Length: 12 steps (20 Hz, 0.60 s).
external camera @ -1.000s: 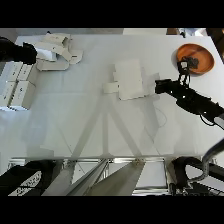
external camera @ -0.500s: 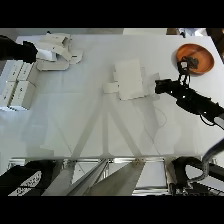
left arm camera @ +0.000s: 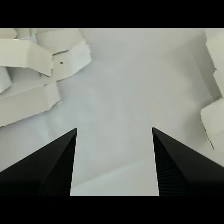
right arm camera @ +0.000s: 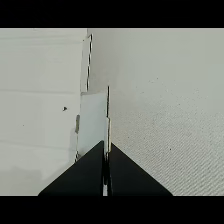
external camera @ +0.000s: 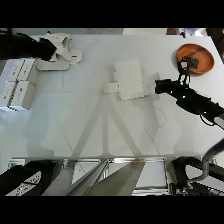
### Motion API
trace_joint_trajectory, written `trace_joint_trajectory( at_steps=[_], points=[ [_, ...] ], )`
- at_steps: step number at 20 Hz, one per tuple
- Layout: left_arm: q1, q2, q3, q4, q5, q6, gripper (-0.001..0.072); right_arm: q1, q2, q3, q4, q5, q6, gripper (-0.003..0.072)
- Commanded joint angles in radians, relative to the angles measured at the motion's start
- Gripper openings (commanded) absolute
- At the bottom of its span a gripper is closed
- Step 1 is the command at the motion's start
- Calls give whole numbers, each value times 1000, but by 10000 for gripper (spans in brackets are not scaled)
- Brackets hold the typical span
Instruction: Fold the box and place the chain.
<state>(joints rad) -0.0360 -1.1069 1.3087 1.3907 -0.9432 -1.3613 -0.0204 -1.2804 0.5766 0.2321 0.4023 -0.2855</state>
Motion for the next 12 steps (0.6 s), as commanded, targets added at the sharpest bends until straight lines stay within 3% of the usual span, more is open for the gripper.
trace_joint_trajectory(
  at_steps=[1, 3, 4, 5, 6, 12],
  points=[
    [-34, -111, 9, -143, 14, 58, 516, -1, 0, 0, 0, 0, 0, 15],
    [-42, -241, 73, -262, -61, 62, 522, -1, 0, 0, 0, 0, 0, 15],
    [-47, -308, 116, -325, -98, 82, 579, -1, 0, 0, 0, 0, 0, 15],
    [-53, -375, 166, -393, -130, 102, 681, -1, 0, 0, 0, 0, 0, 15],
    [-58, -442, 222, -446, -153, 113, 704, -1, 0, 0, 0, 0, 0, 15],
    [-121, -717, 494, -493, -171, 111, 700, -1, 0, 0, 0, 1, 0, 15]
  ],
)
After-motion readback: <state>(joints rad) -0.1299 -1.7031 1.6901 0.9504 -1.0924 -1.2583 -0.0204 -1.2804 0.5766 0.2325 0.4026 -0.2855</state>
